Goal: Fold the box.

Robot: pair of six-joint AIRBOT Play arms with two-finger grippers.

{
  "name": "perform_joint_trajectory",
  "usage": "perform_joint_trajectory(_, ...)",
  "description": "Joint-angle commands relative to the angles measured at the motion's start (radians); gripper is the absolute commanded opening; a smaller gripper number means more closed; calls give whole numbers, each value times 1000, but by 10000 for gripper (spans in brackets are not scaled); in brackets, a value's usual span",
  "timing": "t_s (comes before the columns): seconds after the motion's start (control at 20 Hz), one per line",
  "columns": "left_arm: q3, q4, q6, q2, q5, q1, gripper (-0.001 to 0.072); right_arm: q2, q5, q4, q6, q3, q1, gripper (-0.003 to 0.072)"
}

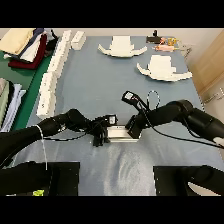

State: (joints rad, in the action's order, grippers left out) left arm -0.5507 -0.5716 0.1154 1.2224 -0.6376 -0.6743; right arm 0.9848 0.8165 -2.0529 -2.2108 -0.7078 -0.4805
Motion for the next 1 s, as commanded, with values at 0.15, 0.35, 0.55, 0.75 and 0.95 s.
perform_joint_trajectory(0.15,-1,0,0,-1,1,1,509,-37,-148,102,-169,30,-202,314)
perform_joint_trajectory(0.35,-1,0,0,-1,0,1,509,-11,-105,111,-174,30,-220,457)
perform_joint_trajectory(0.55,-1,0,0,-1,0,1,509,28,-105,246,-173,30,-219,467)
perform_joint_trajectory(0.75,-1,0,0,-1,0,1,509,67,-113,298,-173,29,-220,466)
perform_joint_trajectory(0.95,-1,0,0,-1,0,1,509,67,-119,379,-173,14,-220,466)
